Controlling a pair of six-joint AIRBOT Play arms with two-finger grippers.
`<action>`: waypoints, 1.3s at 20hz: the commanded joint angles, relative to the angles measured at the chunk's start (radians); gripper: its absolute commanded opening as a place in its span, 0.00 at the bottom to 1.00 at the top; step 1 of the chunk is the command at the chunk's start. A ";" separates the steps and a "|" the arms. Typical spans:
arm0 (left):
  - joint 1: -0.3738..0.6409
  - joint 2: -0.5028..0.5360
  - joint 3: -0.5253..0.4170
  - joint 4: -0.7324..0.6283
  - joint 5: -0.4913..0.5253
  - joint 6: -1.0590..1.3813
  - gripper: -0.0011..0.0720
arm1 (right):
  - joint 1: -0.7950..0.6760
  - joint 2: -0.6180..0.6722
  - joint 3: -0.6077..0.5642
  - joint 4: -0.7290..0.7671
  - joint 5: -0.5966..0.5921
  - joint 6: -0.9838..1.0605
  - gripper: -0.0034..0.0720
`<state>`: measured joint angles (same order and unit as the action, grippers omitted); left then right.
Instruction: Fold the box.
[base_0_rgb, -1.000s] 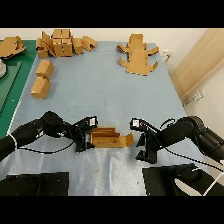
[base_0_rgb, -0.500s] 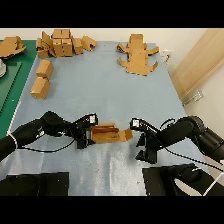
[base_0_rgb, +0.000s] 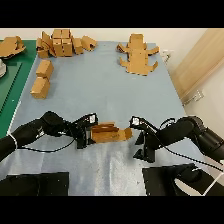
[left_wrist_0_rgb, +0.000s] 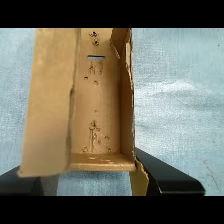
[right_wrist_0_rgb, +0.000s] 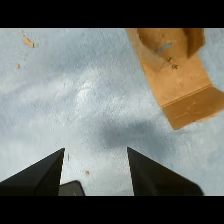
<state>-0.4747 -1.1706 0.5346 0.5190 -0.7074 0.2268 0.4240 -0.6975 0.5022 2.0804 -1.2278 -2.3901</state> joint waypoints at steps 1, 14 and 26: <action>0.000 0.000 0.000 0.001 -0.010 0.035 0.73 | 0.000 0.000 -0.005 0.034 0.108 0.147 0.86; 0.000 0.000 0.000 0.001 -0.010 0.035 0.73 | 0.002 -0.253 0.126 0.490 0.323 0.571 0.04; 0.000 0.000 0.000 0.001 -0.029 0.035 0.73 | 0.000 -0.661 0.335 0.349 0.398 0.374 0.04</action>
<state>-0.4747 -1.1706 0.5346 0.5198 -0.7223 0.2615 0.4240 -1.2690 0.8253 2.4931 -0.8833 -1.9652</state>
